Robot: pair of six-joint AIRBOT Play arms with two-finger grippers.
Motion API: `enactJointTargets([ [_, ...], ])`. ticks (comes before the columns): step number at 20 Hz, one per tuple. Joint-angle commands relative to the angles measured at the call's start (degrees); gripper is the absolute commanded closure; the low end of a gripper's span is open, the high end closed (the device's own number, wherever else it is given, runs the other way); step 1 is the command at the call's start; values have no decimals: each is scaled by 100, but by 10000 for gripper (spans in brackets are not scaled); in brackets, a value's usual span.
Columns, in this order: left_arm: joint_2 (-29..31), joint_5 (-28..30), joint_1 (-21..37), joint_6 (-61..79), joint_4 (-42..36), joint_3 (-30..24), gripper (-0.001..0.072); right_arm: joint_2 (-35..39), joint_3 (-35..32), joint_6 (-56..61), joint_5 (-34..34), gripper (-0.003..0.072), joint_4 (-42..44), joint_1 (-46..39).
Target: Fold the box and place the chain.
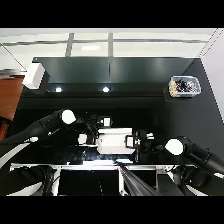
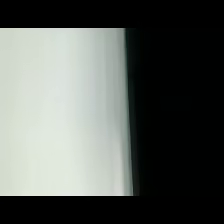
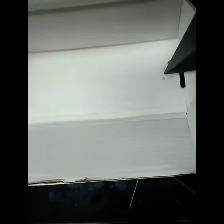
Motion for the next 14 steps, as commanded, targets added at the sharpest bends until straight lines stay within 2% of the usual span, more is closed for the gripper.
enactJointTargets([
  [1,-2,0,4,-2,0,2,677,2,356,625,210,-11,-529,-131],
  [3,-2,0,4,-4,0,2,677,4,560,732,398,-11,-857,-372],
  [7,-7,0,4,-4,0,2,676,39,778,723,525,-11,-892,-909],
  [14,-7,0,4,-2,0,2,676,42,809,245,540,-10,-590,-962],
])
